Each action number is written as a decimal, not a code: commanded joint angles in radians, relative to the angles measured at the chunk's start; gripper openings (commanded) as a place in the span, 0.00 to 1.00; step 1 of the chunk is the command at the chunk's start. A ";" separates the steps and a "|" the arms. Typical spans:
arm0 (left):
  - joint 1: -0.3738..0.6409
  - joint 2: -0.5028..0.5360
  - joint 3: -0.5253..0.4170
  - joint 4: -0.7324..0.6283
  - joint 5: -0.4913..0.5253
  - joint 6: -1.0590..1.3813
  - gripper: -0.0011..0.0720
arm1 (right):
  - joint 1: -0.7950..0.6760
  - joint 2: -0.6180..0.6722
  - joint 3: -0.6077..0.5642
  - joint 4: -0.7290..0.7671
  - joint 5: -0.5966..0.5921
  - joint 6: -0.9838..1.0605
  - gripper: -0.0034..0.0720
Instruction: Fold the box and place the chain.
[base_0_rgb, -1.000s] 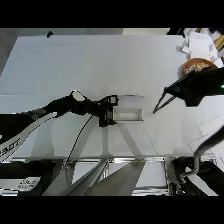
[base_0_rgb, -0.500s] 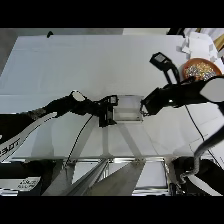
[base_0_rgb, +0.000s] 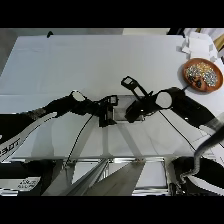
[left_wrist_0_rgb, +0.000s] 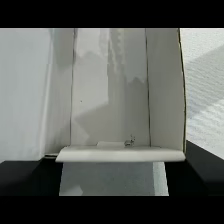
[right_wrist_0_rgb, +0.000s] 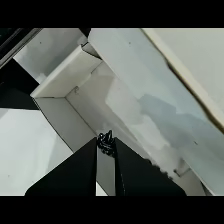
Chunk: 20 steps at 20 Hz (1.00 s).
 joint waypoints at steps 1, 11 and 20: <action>0.000 0.000 0.000 0.000 0.000 0.000 0.36 | 0.043 -0.067 -0.003 -0.001 -0.034 0.000 0.05; 0.000 0.000 0.000 0.000 0.000 0.000 0.36 | 0.043 -0.050 -0.003 0.000 -0.042 0.009 0.37; 0.000 0.000 0.000 0.000 0.000 0.000 0.36 | -0.236 0.258 -0.002 -0.133 0.123 0.129 0.41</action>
